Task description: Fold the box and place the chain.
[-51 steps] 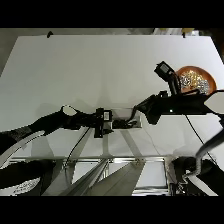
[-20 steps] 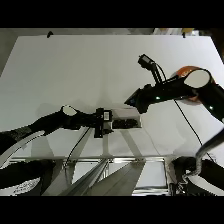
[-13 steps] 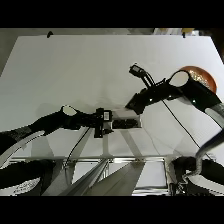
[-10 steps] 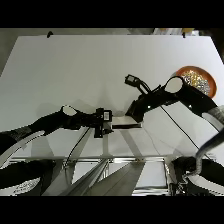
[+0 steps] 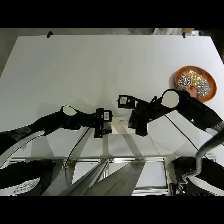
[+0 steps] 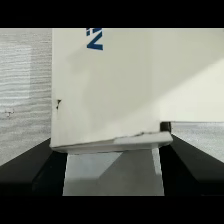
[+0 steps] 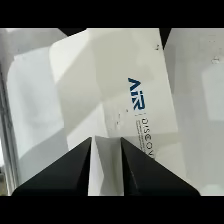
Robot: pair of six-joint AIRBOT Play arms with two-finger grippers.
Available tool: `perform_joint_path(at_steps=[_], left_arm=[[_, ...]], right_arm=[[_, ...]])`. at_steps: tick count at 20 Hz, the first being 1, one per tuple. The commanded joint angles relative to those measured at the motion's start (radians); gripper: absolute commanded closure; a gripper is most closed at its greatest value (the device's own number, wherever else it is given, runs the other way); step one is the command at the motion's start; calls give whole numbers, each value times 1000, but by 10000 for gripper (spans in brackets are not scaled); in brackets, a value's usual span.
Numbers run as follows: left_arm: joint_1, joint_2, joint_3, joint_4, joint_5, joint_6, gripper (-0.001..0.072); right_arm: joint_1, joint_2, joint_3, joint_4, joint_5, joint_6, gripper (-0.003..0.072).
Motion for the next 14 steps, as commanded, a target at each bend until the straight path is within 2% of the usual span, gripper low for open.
perform_joint_path(at_steps=[1, 4, 5, 6, 14], left_arm=[[0, 0, 0, 0, 0, 0, 567], [0, 0, 0, 0, 0, 0, 567], [0, 0, 0, 0, 0, 0, 567], [0, 0, 0, 0, 0, 0, 567], [0, 0, 0, 0, 0, 0, 567]], right_arm=[[42, 9, -2, -33, -15, -5, 447], [58, 9, -2, -42, -50, -31, 428], [58, 9, -2, -44, -66, -31, 370], [58, 9, -2, -52, -80, -30, 358], [58, 9, -2, -110, -119, -30, 373]])
